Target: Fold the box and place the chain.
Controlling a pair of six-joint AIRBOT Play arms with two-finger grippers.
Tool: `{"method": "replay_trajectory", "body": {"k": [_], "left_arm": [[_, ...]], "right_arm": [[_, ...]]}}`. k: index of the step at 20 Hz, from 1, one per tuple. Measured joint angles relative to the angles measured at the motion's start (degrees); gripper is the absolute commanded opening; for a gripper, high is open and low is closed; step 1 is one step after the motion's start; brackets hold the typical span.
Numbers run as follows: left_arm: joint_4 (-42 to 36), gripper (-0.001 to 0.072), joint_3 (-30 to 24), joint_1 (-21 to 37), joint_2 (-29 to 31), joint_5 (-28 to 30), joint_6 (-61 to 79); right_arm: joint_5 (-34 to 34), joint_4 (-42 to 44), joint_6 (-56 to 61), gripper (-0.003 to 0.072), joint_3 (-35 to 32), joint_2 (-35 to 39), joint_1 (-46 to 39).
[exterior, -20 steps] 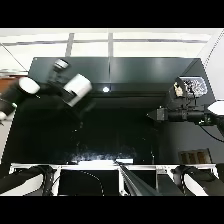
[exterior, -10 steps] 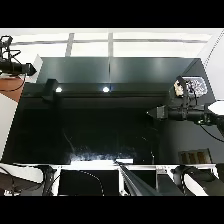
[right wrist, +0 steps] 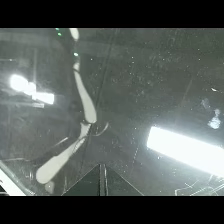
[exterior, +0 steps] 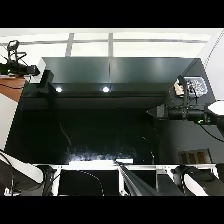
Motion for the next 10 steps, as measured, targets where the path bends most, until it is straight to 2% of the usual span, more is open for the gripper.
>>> {"method": "replay_trajectory", "body": {"k": [1, 2, 6, 9, 10], "left_arm": [[0.1, 0.0688, 0.1, 0.0, -0.3, 0.0, 0.0], [0.1, 0.0706, 0.3, -0.1, -0.5, 0.3, 0.0], [1.9, 0.0706, 3.8, -0.4, -0.1, -2.3, -0.5], [3.4, 0.0697, 11.3, -0.9, 1.6, -10.9, -2.1], [3.3, 0.0568, 14.0, -1.0, 2.5, -14.0, -3.7]], "right_arm": [[0.0, 0.0, 0.0, 0.0044, 0.0, 0.0, 0.0], [0.0, 0.0, 0.0, 0.0044, 0.0, 0.0, 0.0], [-0.1, 0.0, 0.0, 0.0044, 0.0, 0.0, 0.0], [-0.1, -0.7, 0.0, 0.0044, 1.8, 0.0, -0.3], [-0.1, -1.7, -0.1, 0.0044, 3.5, 0.0, -0.8]]}}
